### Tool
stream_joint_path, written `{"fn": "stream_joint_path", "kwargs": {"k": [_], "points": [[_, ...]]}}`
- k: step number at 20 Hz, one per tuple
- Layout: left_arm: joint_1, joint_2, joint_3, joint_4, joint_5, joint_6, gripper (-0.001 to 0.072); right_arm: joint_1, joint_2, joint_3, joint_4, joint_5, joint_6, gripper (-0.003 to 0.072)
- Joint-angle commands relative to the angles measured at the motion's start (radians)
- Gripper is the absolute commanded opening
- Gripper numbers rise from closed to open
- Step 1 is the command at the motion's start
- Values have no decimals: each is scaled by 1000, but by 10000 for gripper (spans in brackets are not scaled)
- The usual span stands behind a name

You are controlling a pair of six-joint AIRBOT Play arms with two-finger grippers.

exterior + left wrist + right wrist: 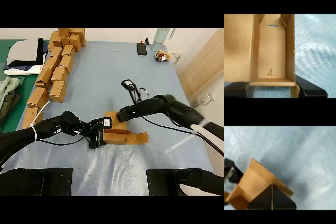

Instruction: Fold the box.

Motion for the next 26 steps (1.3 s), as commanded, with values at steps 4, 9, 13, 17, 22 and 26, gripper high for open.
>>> {"fn": "stream_joint_path", "kwargs": {"k": [4, 9, 13, 17, 22, 26], "points": [[0, 0, 0, -1, 1, -1, 527, 2, 269, -115, -91, -370, -69, 5], [0, 0, 0, -1, 2, -1, 527, 2, 394, -338, -54, -432, -285, 386], [0, 0, 0, -1, 1, -1, 527, 2, 356, -369, -63, -182, -531, 552], [0, 0, 0, -1, 1, -1, 527, 2, 253, -369, -59, -31, -702, 608], [0, 0, 0, -1, 1, -1, 527, 27, 201, -367, 20, 101, -890, 469], [0, 0, 0, -1, 1, -1, 527, 93, 201, -368, 27, 47, -891, 69]]}}
